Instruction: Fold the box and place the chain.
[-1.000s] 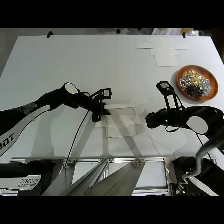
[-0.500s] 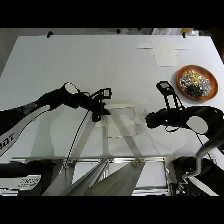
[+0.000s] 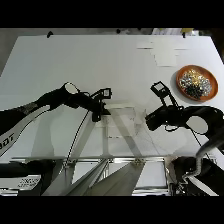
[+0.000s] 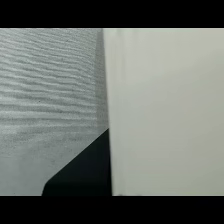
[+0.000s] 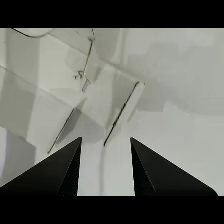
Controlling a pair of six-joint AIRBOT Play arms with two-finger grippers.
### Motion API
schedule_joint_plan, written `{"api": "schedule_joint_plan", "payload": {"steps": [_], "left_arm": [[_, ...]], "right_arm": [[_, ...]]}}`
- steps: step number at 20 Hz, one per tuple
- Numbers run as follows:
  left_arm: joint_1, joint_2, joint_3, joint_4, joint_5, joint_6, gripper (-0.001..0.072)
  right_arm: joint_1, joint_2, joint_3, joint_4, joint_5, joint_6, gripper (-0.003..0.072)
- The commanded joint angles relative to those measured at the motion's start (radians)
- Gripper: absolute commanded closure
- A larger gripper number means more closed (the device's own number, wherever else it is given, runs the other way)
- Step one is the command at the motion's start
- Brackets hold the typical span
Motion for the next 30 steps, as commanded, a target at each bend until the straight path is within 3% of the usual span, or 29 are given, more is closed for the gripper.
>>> {"api": "schedule_joint_plan", "payload": {"steps": [1, 3, 6, 7, 10, 14, 15, 16, 18, 20, 26, 30], "left_arm": [[0.000, 0.000, 0.000, 0.000, -0.001, 0.000, 0.0700], [0.000, 0.000, 0.000, 0.000, -0.001, 0.000, 0.0700], [0.000, 0.000, 0.000, 0.000, -0.002, 0.000, 0.0700], [0.000, 0.000, 0.000, 0.000, -0.003, 0.000, 0.0700], [0.000, 0.000, 0.000, 0.000, -0.003, 0.000, 0.0700], [0.000, 0.000, -0.001, 0.000, -0.003, 0.000, 0.0700], [0.000, 0.000, 0.000, 0.000, -0.003, 0.000, 0.0700], [0.000, 0.000, 0.000, 0.000, -0.003, 0.000, 0.0700], [0.000, 0.000, 0.000, 0.000, -0.003, 0.000, 0.0700], [0.000, 0.000, 0.000, 0.000, -0.003, 0.000, 0.0700], [0.000, 0.000, -0.001, 0.000, -0.003, 0.000, 0.0700], [0.000, 0.000, 0.000, 0.000, -0.003, 0.000, 0.0700]], "right_arm": [[0.001, -0.003, 0.000, 0.063, -0.134, -0.213, 0.0367], [0.001, -0.012, 0.000, 0.143, -0.158, -0.367, 0.0468], [0.001, -0.015, 0.000, 0.244, -0.091, -0.591, 0.0558], [0.001, -0.015, 0.000, 0.257, -0.067, -0.651, 0.0669], [0.001, -0.015, 0.000, 0.287, 0.019, -0.835, 0.0666], [0.017, -0.013, -0.021, 0.306, 0.023, -1.016, 0.0665], [0.036, -0.013, -0.038, 0.265, 0.022, -1.053, 0.0636], [0.067, -0.013, -0.064, 0.221, 0.015, -1.078, 0.0534], [0.130, -0.013, -0.134, 0.222, -0.043, -1.135, 0.0148], [0.185, -0.013, -0.195, 0.223, -0.162, -1.173, -0.0006], [0.232, -0.014, -0.277, 0.165, -0.376, -1.175, -0.0006], [0.262, -0.038, -0.317, 0.163, -0.457, -1.177, -0.0005]]}}
